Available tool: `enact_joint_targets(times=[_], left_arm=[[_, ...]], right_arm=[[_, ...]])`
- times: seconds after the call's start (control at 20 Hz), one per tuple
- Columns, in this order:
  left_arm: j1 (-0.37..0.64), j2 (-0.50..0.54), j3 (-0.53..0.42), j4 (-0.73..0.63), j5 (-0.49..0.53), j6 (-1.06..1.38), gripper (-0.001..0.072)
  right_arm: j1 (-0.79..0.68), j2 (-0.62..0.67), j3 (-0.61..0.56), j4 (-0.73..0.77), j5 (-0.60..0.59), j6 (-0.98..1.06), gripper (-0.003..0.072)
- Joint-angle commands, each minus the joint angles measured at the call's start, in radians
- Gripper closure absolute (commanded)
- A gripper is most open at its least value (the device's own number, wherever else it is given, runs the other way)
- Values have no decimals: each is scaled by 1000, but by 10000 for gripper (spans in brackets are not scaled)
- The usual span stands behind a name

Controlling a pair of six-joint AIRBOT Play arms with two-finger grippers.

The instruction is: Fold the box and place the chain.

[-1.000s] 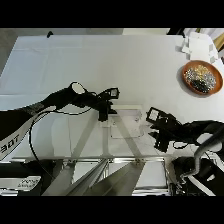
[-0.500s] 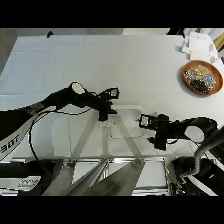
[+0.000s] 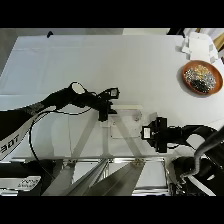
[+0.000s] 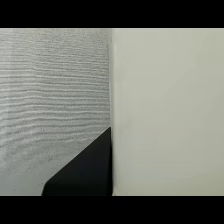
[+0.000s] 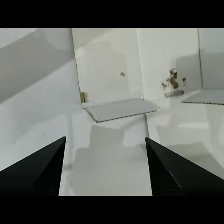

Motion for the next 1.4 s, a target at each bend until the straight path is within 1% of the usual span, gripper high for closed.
enact_joint_targets(times=[0.0, 0.25, 0.55, 0.7, 0.9, 1.0, 1.15, 1.35], left_arm=[[-1, 0, -1, 0, 0, 0, 699], [-1, 0, -1, 0, 0, 0, 699], [-1, 0, -1, 0, 0, 0, 699], [-1, 0, -1, 0, 0, 0, 699], [-1, 0, -1, 0, 0, 0, 699], [-1, 0, -1, 0, 0, 0, 699], [-1, 0, -1, 0, 0, 0, 699], [-1, 0, -1, 0, 0, 0, 699]], right_arm=[[55, 9, -32, 16, -116, -58, 136], [142, 9, -68, -3, -234, -82, 136], [149, 8, -113, -2, -251, -128, 136], [149, -18, -126, 6, -303, -128, 136], [149, -71, -126, 5, -368, -131, 136], [150, -95, -126, 5, -378, -132, 137], [149, -100, -126, 5, -381, -151, 137], [149, -100, -126, 6, -415, -157, 137]])
